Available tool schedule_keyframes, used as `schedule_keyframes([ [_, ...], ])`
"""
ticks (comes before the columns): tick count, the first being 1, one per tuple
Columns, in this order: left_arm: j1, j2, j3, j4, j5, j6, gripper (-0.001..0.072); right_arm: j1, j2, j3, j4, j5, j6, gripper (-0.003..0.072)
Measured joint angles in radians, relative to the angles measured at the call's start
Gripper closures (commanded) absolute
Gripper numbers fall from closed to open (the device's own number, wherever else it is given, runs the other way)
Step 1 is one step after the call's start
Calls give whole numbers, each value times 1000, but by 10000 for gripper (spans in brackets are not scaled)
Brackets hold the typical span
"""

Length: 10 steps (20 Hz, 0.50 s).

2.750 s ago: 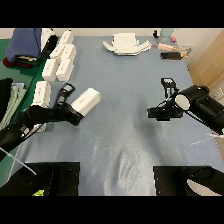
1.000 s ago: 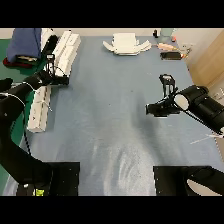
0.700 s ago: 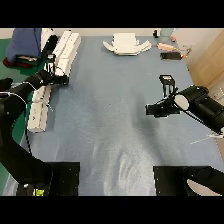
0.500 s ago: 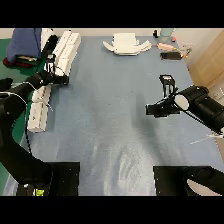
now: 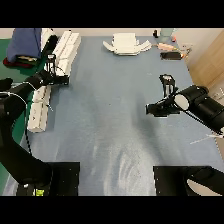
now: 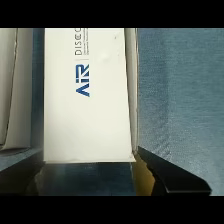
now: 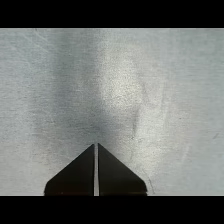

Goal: Fold the box.

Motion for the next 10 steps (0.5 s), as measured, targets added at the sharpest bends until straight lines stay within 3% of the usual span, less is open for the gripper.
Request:
schedule_keyframes([
  [6, 11, 51, -1, 2, -89, -5, 33, 0, 0, 0, 1, 3, 0, 647],
  [10, 31, 122, 14, 14, -235, -4, 35, 0, 0, 0, 1, 9, 0, 647],
])
